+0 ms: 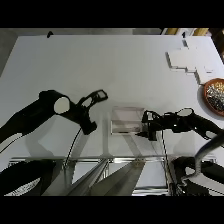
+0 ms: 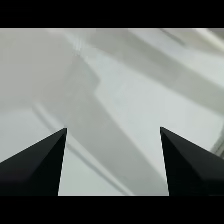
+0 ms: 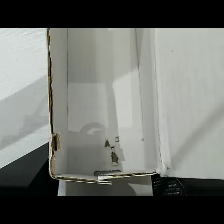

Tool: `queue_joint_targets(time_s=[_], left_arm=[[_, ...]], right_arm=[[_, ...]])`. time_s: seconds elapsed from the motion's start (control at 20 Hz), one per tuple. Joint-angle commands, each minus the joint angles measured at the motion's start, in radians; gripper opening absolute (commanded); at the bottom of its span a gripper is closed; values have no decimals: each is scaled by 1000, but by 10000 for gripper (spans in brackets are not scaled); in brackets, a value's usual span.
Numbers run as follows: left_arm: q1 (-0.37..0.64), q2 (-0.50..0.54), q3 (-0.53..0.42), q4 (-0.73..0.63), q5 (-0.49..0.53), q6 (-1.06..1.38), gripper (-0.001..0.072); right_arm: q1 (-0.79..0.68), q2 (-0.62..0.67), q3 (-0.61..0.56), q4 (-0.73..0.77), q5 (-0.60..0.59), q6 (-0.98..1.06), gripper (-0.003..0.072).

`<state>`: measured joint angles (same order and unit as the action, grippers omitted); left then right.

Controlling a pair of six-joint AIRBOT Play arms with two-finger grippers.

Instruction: Fold the box and place the chain.

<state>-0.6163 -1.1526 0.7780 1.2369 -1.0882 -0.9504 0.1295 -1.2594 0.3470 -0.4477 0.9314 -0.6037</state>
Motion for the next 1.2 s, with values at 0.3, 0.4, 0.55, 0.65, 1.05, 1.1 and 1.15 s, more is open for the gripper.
queue_joint_targets(time_s=[0.3, 0.4, 0.55, 0.65, 1.05, 1.1, 1.15], left_arm=[[76, -177, -98, -499, 204, 1270, 635], [72, -190, -112, -584, 221, 1357, 635], [73, -193, -130, -680, 221, 1397, 658], [65, -193, -155, -730, 227, 1397, 698], [3, -210, -210, -833, 355, 1331, 701], [5, -211, -210, -832, 361, 1327, 702], [7, -211, -210, -834, 356, 1327, 702]], right_arm=[[-1, 0, 1, 0, 0, 0, 337], [-1, 0, 1, 0, 0, 0, 337], [-1, 0, 1, 0, 0, 0, 337], [-1, 0, 1, 0, 0, 0, 337], [-1, 0, 1, 0, 0, 0, 337], [-1, 0, 1, 0, 0, 0, 337], [-1, 0, 1, 0, 0, 0, 337]])
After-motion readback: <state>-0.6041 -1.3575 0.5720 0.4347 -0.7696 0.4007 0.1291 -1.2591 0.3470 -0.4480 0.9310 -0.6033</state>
